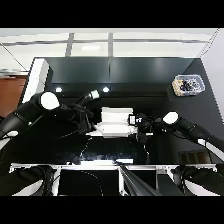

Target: Fold the box and place the chain.

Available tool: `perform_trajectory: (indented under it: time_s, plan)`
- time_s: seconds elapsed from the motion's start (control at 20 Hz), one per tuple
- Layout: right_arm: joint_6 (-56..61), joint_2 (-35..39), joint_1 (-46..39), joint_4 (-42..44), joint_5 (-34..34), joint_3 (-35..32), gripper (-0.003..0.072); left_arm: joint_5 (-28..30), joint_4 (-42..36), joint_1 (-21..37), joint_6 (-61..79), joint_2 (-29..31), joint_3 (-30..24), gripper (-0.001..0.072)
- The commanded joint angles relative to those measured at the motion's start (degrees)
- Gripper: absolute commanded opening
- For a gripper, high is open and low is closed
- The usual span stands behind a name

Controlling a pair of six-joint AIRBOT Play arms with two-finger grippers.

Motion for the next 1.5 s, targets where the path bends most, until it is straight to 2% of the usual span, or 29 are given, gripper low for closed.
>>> perform_trajectory:
  time_s: [0.0,0.1,0.25,0.35,0.45,0.5,0.6,0.65,0.7,0.75,0.8,1.1,1.4,1.45]
  plan:
    - [0.0,0.0,0.1,0.0,0.0,0.0,0.0486,3.5,0.6,0.3,15.4,0.0,-5.5,0.0717]
    - [0.0,0.0,0.1,0.0,0.0,0.0,0.0485,9.5,-1.8,0.3,16.1,-1.5,-7.4,0.0716]
    - [0.0,0.0,0.1,0.0,0.0,0.0,0.0485,14.6,-7.0,0.3,18.0,-3.2,-7.5,0.0706]
    - [0.0,0.0,0.1,0.0,-0.1,0.0,0.0486,13.8,-11.6,0.2,23.1,-4.4,-7.5,0.0699]
    - [0.0,0.0,0.1,0.0,0.0,0.0,0.0485,11.6,-11.8,-0.8,27.4,-5.3,-7.5,0.0694]
    - [0.0,0.0,0.1,0.0,0.0,0.0,0.0486,10.9,-11.7,-1.5,27.7,-5.5,-7.5,0.0654]
    - [0.0,0.0,0.1,0.0,0.0,0.0,0.0486,9.5,-11.7,-2.2,27.8,-5.6,-7.5,0.0463]
    - [0.0,0.0,0.1,0.0,0.0,0.0,0.0485,9.0,-11.7,-2.1,27.8,-5.6,-7.5,0.0407]
    - [0.0,0.0,0.1,0.0,0.0,0.0,0.0485,9.0,-11.7,-2.1,27.8,-5.6,-7.5,0.0268]
    - [0.0,0.0,0.1,0.0,-0.1,0.0,0.0485,9.0,-11.7,-2.1,28.1,-5.6,-7.5,0.0162]
    - [0.0,0.0,0.1,0.0,0.0,0.0,0.0485,8.8,-12.1,-2.1,28.2,-5.6,-7.5,0.0141]
    - [0.0,0.0,0.1,0.0,-0.1,0.0,0.0485,10.4,-20.9,-2.1,28.2,-7.0,-7.5,0.0141]
    - [0.1,0.0,0.1,0.1,-0.2,0.0,0.0485,10.7,-21.5,-2.1,28.4,-7.8,-7.5,0.0147]
    - [0.1,0.0,0.1,0.1,-0.2,0.0,0.0485,10.8,-21.5,-2.2,28.5,-7.8,-7.5,0.0191]
